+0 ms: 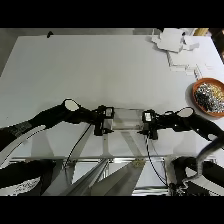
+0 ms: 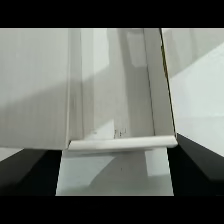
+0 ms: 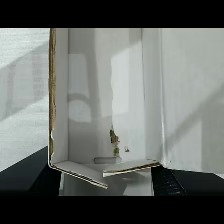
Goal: Fold the box and place the chain.
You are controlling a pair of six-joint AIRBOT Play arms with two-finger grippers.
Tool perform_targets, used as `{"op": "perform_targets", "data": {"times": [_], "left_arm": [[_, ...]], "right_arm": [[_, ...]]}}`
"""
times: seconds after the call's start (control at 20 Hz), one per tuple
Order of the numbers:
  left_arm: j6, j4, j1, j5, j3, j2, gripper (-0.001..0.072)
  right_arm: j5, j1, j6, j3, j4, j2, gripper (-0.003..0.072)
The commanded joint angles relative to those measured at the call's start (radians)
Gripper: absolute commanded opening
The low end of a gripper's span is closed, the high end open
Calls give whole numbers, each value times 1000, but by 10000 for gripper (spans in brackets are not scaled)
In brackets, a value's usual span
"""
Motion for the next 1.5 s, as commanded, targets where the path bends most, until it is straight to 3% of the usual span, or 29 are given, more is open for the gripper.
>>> {"op": "perform_targets", "data": {"times": [0.0, 0.6, 0.75, 0.85, 0.9, 0.95, 1.45], "left_arm": [[40, -77, -10, -4, 1, -32, 698], [23, -91, -22, -9, -21, -62, 684], [22, -91, -22, -9, -21, -62, 593], [24, -85, -23, -10, -21, -62, 329], [25, -79, -26, -10, -21, -62, 231], [25, -66, -36, -5, -21, -62, 205], [25, -46, -40, -3, -21, -60, 211]], "right_arm": [[1, 0, 0, 1, -1, 1, 399], [1, 0, 0, 1, -1, 1, 399], [1, 0, 0, 1, -1, 1, 399], [1, 0, 0, 1, -1, 1, 399], [1, 0, 0, 1, -1, 1, 399], [1, 0, 0, 1, -1, 1, 399], [1, 0, 0, 1, -1, 1, 399]]}}
